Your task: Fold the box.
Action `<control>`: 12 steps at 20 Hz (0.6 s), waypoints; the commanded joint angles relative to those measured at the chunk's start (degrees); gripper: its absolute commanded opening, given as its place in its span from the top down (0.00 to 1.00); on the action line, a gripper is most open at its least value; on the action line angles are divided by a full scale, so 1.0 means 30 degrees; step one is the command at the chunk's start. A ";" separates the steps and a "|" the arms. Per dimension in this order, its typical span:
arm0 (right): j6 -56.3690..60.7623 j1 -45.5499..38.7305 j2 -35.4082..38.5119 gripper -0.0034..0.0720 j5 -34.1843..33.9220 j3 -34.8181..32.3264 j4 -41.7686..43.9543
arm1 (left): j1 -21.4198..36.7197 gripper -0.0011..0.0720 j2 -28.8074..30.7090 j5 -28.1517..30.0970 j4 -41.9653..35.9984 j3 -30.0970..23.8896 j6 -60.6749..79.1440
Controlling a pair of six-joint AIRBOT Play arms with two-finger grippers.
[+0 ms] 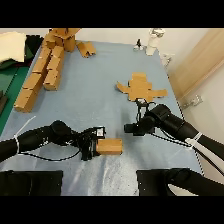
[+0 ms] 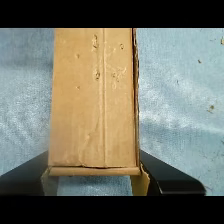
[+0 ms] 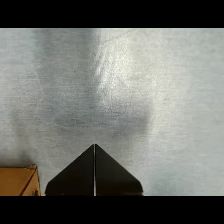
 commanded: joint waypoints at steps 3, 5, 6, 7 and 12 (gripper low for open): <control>0.0073 0.0000 -0.0160 0.95 0.0131 0.0051 0.0255 | 0.0415 0.27 0.0816 0.0058 0.0321 0.0561 -0.2222; 0.0561 -0.0015 -0.0153 0.95 0.0036 0.0051 0.0117 | 0.1319 0.27 0.1982 0.0066 0.2222 0.0874 -0.5632; 0.0699 -0.0015 -0.0153 0.95 0.0036 0.0051 -0.0058 | 0.1982 0.27 0.2594 0.0058 0.3723 0.0954 -0.7664; 0.0750 -0.0015 -0.0138 0.95 0.0044 0.0051 -0.0182 | 0.2863 0.27 0.3279 0.0058 0.5785 0.0991 -1.0171; 0.0736 -0.0007 -0.0138 0.95 0.0051 0.0051 -0.0175 | 0.8786 0.27 0.5275 0.0051 1.5861 0.1195 -2.2826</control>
